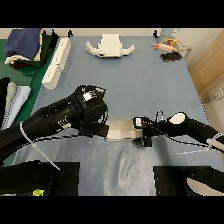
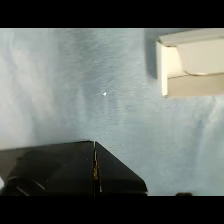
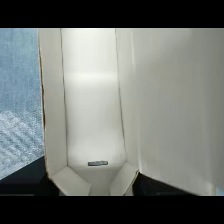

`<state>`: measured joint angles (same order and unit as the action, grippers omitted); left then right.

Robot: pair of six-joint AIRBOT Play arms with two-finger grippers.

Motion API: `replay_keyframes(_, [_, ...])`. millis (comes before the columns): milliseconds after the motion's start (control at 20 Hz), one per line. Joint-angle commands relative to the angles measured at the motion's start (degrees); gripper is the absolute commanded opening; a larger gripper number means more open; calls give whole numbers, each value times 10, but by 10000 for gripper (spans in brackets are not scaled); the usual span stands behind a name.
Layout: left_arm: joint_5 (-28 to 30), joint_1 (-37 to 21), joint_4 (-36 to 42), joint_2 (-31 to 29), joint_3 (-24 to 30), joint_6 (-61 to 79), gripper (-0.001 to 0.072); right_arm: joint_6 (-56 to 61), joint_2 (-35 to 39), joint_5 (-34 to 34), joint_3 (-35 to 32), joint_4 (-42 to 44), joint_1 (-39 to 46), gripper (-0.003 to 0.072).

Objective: Fold the box.

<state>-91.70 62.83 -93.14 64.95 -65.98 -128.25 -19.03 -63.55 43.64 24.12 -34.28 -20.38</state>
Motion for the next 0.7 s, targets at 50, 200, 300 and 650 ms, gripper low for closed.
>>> replay_keyframes(50, [81,-66,125,-39,54,289,16,0,0,0,0,0,0,508])
replay_keyframes(200, [209,-168,201,-125,174,587,16,0,0,0,0,0,0,508])
replay_keyframes(300, [287,-229,222,-186,257,825,178,0,0,0,0,0,0,508])
replay_keyframes(650, [541,-356,543,-194,460,1331,693,0,0,0,0,0,0,508])
